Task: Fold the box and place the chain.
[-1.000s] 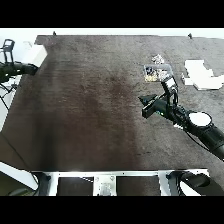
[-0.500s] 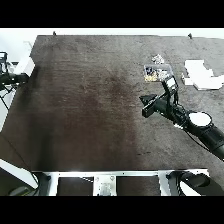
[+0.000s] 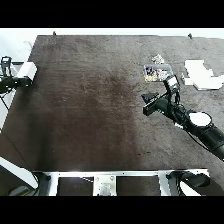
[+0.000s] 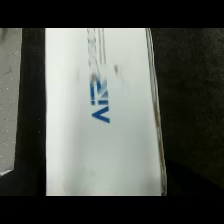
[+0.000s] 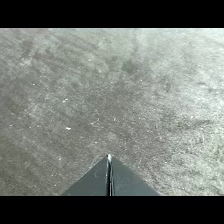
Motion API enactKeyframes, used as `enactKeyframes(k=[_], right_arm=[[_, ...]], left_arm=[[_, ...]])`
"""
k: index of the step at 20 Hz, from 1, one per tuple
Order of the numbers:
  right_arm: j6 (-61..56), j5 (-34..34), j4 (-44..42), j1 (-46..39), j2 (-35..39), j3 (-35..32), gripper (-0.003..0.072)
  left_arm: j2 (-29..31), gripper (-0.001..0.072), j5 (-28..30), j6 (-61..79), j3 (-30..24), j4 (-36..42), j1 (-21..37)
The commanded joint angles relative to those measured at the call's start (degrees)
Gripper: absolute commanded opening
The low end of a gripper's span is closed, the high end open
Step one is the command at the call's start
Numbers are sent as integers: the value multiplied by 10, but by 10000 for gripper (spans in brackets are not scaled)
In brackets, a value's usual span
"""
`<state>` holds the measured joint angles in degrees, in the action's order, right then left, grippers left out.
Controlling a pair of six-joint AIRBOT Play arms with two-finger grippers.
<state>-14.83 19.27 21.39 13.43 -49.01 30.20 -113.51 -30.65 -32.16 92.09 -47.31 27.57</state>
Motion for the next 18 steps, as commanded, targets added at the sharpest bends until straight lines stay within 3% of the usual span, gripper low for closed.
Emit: enactKeyframes(k=[1, 2, 3, 4, 6, 8, 11, 15, 16, 17, 18], right_arm=[[0, -9, 0, 0, 0, 0, 10], [0, -9, 0, 0, 0, 0, 29], [0, -9, 0, 0, 0, 0, 121], [0, -9, 0, 0, 0, 0, 163], [0, -9, 1, 0, 0, 0, 177], [0, -11, 1, 0, 0, 0, 312], [0, -13, 1, 0, 0, 0, 456], [0, -13, 1, 0, 1, 0, 457], [0, -13, 1, 0, 3, 0, 390], [0, -14, 0, 0, 6, 1, 259], [0, -20, 0, 0, 14, 1, 132]], left_arm=[[-1, 710, 5, 7, 0, -2, 0], [-1, 720, 4, 7, 0, -3, 0], [-1, 720, 0, 7, 0, -3, 0], [1, 720, -3, 8, 0, -3, 0], [11, 720, -2, 8, 1, -5, 0], [24, 720, 0, 12, 1, -8, 0], [41, 720, -20, 12, 3, -8, 0], [76, 705, -63, 12, 3, -10, 0], [87, 701, -79, 12, 3, -10, 0], [103, 332, -100, 14, 3, -7, 0], [119, 26, -132, 46, 3, 0, 0]])
